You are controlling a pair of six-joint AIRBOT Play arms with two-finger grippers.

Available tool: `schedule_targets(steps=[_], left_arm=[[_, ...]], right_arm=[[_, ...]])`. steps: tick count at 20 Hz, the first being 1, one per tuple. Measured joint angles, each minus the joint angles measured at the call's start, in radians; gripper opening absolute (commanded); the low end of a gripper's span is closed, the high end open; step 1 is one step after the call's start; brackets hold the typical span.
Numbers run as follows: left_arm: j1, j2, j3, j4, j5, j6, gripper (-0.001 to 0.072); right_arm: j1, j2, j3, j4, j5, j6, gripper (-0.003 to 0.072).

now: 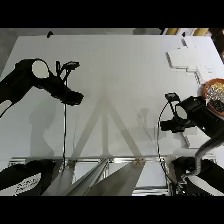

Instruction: Fold the box and place the chain.

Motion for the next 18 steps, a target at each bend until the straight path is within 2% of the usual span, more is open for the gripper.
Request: schedule_targets(steps=[11,18], left_arm=[[0.0,0.0,0.0,0.0,0.0,0.0,0.001],[0.0,0.0,0.0,0.0,0.0,0.0,0.001]], right_arm=[[0.0,0.0,0.0,0.0,0.0,0.0,0.0018],[0.0,0.0,0.0,0.007,-0.108,0.003,0.0017]])
